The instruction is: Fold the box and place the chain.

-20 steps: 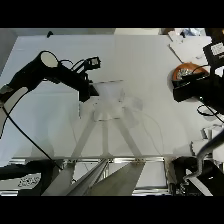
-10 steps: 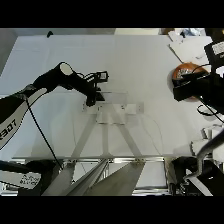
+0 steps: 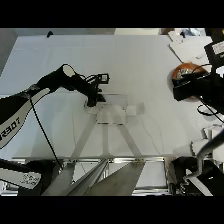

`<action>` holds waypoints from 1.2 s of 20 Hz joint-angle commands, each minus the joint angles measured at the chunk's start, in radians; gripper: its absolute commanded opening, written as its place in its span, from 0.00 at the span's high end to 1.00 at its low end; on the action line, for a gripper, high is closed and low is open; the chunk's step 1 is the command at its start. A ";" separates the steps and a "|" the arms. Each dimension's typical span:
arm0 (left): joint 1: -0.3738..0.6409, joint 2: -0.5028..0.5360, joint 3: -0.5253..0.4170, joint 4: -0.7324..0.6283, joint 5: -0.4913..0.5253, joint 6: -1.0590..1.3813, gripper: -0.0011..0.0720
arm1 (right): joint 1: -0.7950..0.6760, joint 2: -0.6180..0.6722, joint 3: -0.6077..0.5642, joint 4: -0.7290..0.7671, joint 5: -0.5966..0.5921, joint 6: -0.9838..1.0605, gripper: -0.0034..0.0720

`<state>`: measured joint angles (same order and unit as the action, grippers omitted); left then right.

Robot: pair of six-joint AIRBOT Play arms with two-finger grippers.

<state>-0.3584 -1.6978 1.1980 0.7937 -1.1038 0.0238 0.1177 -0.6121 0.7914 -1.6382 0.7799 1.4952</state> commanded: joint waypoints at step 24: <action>-0.001 -0.002 -0.001 0.004 0.001 0.002 0.96 | 0.205 -0.254 -0.025 0.416 0.278 -0.914 0.09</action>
<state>-0.3584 -1.6985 1.1976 0.7971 -1.1030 0.0257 0.3187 -0.7761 0.7692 -1.2350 1.0622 0.6006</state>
